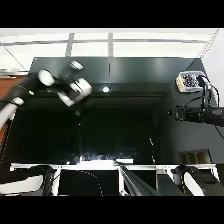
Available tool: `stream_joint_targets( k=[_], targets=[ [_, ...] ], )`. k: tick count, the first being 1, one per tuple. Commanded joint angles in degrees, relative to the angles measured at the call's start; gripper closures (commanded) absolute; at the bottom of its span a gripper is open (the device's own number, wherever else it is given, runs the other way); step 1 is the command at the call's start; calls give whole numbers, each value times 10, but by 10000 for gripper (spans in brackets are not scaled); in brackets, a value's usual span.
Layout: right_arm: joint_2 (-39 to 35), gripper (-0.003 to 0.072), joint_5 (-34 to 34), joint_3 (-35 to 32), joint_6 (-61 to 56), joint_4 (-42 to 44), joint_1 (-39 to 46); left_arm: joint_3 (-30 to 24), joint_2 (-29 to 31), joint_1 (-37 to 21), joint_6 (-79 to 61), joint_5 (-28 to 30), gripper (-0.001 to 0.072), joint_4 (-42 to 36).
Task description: Fold the box and place the chain.
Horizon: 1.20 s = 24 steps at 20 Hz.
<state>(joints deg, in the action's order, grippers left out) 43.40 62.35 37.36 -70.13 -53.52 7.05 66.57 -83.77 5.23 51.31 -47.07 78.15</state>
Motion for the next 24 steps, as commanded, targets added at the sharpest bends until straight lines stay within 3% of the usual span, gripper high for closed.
stream_joint_targets(
  k=[1,3,6,9,12,13,14,15,17,20,22,23,24],
  targets=[
    [0,677,0,0,-2,24,0,131,-73,-163,119,-11,432,23],
    [0,677,1,0,-2,40,0,242,-156,-216,145,-37,431,17],
    [0,676,0,0,-2,51,0,393,-272,-244,152,-73,432,10],
    [0,676,-2,0,-2,51,0,489,-358,-240,152,-74,432,4],
    [0,676,-15,0,-4,51,0,508,-403,-227,152,-87,428,2],
    [0,676,-21,0,-4,50,0,508,-410,-223,152,-99,337,-1],
    [0,676,-27,0,-4,50,0,508,-412,-219,152,-109,74,2],
    [0,676,-31,0,-4,51,0,515,-408,-215,158,-124,-4,16],
    [0,676,-27,1,-4,53,0,537,-383,-213,196,-160,-4,43],
    [-1,676,2,19,-4,53,0,538,-290,-214,256,-173,-1,43],
    [-1,676,38,46,-4,43,1,534,-221,-214,306,-206,42,42],
    [-1,676,64,65,-4,27,1,529,-188,-214,322,-237,204,39],
    [-1,676,90,84,-4,4,1,521,-159,-214,332,-276,498,35]
  ],
)
